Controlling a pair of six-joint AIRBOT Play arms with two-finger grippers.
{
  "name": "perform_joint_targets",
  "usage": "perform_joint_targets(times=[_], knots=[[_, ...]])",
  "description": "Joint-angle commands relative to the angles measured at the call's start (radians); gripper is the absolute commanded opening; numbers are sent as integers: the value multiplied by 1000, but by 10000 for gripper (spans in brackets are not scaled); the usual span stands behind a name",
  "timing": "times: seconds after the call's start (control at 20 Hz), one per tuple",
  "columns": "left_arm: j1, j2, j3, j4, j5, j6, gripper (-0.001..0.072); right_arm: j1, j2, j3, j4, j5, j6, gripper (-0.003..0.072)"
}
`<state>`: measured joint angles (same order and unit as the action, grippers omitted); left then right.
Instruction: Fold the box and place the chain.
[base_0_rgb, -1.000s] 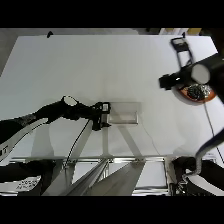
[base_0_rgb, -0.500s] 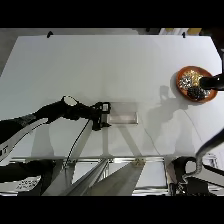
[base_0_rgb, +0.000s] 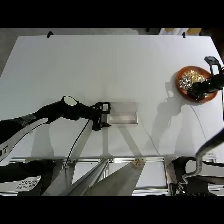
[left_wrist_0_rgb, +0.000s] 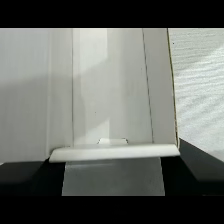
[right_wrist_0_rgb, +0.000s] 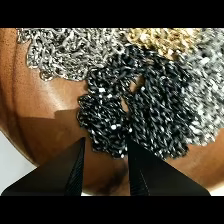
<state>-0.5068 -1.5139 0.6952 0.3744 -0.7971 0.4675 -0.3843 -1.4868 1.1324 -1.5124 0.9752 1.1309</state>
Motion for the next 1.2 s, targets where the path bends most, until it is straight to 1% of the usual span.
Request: perform_joint_targets(times=[0.0,0.2,0.25,0.35,0.4,0.65,0.7,0.75,0.95,1.15], knots=[[0,1,0,0,0,0,153,-1,-27,1,25,-2,-41,260],[0,1,0,0,0,0,153,-1,-53,1,24,4,-41,256],[0,1,0,0,0,0,153,-1,-57,1,23,5,-41,232],[0,1,0,0,0,0,153,-1,-59,1,16,2,-41,120],[0,1,0,0,0,0,153,-1,-59,1,15,2,-42,108],[0,1,0,0,0,0,153,-1,-59,1,12,2,-41,100],[0,1,0,0,0,0,153,-1,-59,1,12,1,-42,72],[0,1,0,0,0,0,153,-1,-59,1,12,2,-41,21],[0,1,0,0,0,0,153,-1,-21,1,13,61,-41,20],[0,1,0,0,0,0,153,-1,128,1,38,127,-36,20]])
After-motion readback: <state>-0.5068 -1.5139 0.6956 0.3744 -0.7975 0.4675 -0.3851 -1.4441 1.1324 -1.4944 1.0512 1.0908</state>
